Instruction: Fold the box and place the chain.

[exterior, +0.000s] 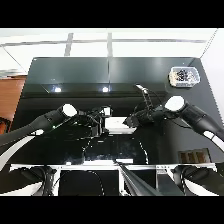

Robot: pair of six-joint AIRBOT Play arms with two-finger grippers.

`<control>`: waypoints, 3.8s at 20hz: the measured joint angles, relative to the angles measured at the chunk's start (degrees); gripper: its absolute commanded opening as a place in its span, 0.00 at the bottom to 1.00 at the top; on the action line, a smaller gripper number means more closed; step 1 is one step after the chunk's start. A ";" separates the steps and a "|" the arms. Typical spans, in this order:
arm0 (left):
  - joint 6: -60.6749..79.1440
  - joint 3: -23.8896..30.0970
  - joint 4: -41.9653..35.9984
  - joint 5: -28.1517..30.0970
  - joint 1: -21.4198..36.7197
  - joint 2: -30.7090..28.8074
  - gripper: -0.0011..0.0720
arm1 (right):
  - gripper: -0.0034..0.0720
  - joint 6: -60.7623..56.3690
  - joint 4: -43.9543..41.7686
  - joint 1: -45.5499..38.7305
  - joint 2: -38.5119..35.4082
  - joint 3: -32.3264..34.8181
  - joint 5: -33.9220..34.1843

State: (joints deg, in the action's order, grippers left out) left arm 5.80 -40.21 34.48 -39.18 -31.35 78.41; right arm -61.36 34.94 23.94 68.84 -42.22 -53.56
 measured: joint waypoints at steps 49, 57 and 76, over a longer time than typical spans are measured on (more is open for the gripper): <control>-29.83 -26.91 22.53 -17.20 -12.76 11.67 0.72 | 0.07 4.37 7.34 -31.65 -17.94 1.09 -15.06; -56.30 -38.77 42.91 -27.15 -6.56 9.70 0.56 | 0.07 4.44 7.32 -31.65 -17.94 1.11 -14.14; -71.28 -76.28 49.27 -22.49 46.49 35.45 0.56 | 0.07 2.27 6.82 -31.61 -17.94 1.11 -12.37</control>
State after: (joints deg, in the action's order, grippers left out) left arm -65.47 -116.49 83.74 -61.67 15.14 113.86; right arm -59.09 41.76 -7.66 50.89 -41.10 -65.93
